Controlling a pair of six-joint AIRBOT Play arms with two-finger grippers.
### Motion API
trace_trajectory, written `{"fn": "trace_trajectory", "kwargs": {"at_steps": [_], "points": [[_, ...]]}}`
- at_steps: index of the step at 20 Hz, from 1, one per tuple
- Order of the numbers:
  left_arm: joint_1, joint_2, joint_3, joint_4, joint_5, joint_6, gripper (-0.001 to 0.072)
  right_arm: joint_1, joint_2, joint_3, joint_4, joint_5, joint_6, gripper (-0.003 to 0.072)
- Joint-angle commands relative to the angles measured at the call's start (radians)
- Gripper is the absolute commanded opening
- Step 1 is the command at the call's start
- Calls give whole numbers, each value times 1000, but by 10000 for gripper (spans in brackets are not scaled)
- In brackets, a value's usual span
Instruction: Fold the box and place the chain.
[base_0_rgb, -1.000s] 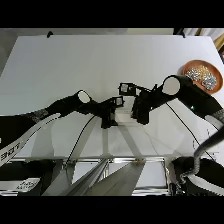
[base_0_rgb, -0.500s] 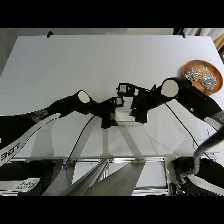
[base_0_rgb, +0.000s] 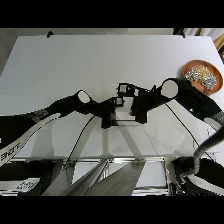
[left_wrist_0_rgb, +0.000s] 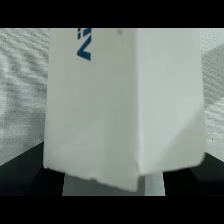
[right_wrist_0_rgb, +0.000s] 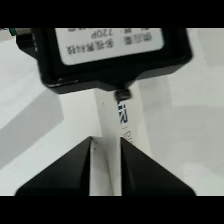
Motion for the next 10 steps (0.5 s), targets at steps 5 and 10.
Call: {"fn": "trace_trajectory", "kwargs": {"at_steps": [5,10], "points": [[0,1,0,1,0,2,154,23,1,-36,-2,-61,7,132],[0,1,0,1,0,2,154,23,3,-35,-3,-53,7,132]]}}
